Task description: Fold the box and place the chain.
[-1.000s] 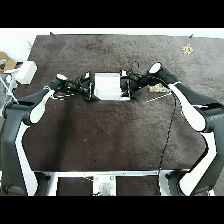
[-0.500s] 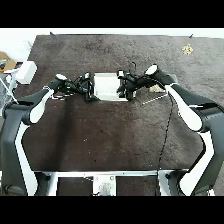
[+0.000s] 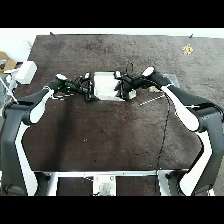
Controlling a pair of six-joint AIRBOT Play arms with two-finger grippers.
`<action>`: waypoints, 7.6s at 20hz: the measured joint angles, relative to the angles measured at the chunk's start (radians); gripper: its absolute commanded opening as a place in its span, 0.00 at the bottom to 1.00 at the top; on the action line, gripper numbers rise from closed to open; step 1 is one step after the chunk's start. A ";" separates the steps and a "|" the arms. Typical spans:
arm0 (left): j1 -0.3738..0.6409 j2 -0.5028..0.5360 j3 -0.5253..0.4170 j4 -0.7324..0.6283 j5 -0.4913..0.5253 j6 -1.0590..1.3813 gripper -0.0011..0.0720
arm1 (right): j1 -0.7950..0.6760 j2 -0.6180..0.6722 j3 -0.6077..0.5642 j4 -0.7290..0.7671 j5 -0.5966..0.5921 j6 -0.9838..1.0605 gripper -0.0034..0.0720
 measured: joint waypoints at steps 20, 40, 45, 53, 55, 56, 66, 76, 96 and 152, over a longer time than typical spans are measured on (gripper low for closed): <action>-0.001 0.000 0.000 0.000 0.001 -0.001 0.49 | -0.014 0.114 0.002 -0.330 0.005 0.387 0.05; -0.001 0.000 0.000 0.000 0.000 -0.001 0.49 | -0.231 0.187 -0.193 -0.208 0.060 1.225 0.05; -0.001 0.000 0.000 0.000 0.000 -0.001 0.49 | -0.232 0.127 -0.227 -0.047 0.016 1.151 0.05; -0.001 0.000 0.000 0.000 0.000 -0.001 0.49 | -0.234 0.079 -0.234 0.177 0.060 1.025 0.46; -0.001 0.000 0.000 0.000 0.000 0.000 0.49 | -0.234 0.076 -0.234 0.206 0.067 1.012 0.50; -0.001 0.000 0.000 0.000 0.000 -0.001 0.49 | -0.234 0.076 -0.234 0.219 0.071 1.006 0.50; -0.001 0.000 0.000 0.000 0.000 0.000 0.49 | -0.180 0.075 -0.202 0.315 0.107 1.005 0.68; -0.001 0.000 0.000 0.000 0.000 0.000 0.49 | -0.115 0.074 -0.127 0.227 0.046 1.104 0.62; -0.001 0.000 0.000 0.001 -0.002 0.000 0.49 | 0.151 0.070 0.151 -0.639 0.013 1.743 0.62; 0.001 0.000 0.000 0.000 -0.001 0.000 0.49 | 0.239 0.110 0.191 -0.937 0.079 1.987 0.63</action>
